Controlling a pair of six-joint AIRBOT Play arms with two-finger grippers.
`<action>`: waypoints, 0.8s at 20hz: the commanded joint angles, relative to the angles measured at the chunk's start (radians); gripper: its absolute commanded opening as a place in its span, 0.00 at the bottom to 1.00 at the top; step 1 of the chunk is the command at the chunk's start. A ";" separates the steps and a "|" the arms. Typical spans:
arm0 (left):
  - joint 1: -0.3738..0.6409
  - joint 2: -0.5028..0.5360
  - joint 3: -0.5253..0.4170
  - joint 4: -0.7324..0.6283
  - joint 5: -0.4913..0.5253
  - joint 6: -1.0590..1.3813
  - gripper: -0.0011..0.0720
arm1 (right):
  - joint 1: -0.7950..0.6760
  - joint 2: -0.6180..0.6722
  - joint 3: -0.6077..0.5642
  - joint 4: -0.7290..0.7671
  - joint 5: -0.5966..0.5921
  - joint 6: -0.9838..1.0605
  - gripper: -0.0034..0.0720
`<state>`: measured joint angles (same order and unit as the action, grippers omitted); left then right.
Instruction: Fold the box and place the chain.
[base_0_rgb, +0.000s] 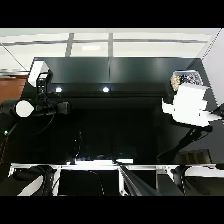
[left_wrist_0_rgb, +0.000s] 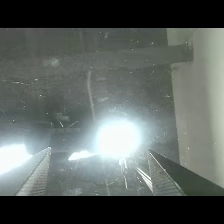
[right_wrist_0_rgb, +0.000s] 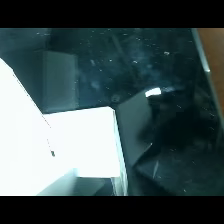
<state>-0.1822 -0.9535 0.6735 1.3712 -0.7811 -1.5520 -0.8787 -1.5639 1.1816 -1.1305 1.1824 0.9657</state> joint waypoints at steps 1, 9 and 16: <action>-0.001 -0.009 0.010 0.005 0.002 -0.004 0.99 | 0.003 -0.026 0.003 0.003 -0.012 -0.025 0.24; -0.001 -0.010 0.010 -0.058 0.042 -0.004 0.99 | 0.045 0.080 -0.034 0.300 0.103 -0.147 0.06; -0.013 -0.017 0.010 -0.278 0.047 0.083 0.99 | 0.267 0.392 -0.464 0.784 0.017 -0.388 0.06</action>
<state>-0.1883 -0.9653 0.6823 1.2137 -0.7422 -1.5364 -0.7074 -1.2850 0.8890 -0.5812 1.2526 0.6880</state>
